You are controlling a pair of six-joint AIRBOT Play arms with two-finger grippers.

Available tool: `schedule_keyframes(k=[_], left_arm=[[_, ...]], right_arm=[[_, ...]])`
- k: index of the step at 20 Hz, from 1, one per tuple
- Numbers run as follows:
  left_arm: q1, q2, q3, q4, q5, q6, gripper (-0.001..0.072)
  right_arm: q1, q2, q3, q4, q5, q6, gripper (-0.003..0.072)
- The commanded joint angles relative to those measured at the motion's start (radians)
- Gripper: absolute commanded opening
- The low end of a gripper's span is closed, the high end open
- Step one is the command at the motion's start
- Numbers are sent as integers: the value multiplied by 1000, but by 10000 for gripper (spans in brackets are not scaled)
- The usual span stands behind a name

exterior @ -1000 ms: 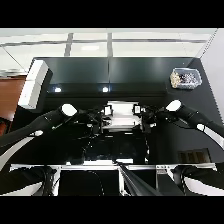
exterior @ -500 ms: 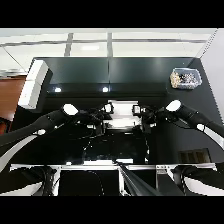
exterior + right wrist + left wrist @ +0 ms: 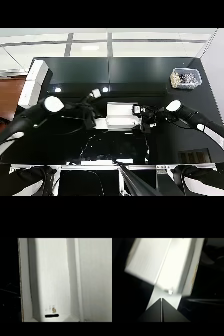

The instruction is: Fold the box and place the chain.

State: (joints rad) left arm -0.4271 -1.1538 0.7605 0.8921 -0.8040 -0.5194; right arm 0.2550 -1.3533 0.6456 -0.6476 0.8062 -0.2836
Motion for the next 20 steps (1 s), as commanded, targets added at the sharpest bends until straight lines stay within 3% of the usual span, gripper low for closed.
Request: schedule_keyframes(k=[1,2,3,6,7,11,14,17,20], left_arm=[[171,77,-2,450,-148,-865,24],[245,73,-20,470,-200,-1012,25],[315,71,-48,375,-224,-1042,26],[474,63,-167,-134,-242,-819,23],[485,49,-192,-202,-241,-782,23],[389,-80,-192,-203,-203,-771,23],[274,-195,-143,-221,-168,-731,23],[200,-267,-84,-330,-201,-583,24],[192,-312,-36,-335,-258,-546,24]], right_arm=[[1,0,-1,-1,1,-1,240],[1,0,-1,-1,1,-1,240],[1,0,-1,-1,1,-1,241],[1,0,-1,-1,1,-1,240],[1,0,-1,-1,1,-1,240],[1,0,-1,-1,1,-1,240],[1,0,-1,-1,1,-1,240],[1,0,-1,-1,1,-1,240],[1,0,-1,-1,1,-1,240]])
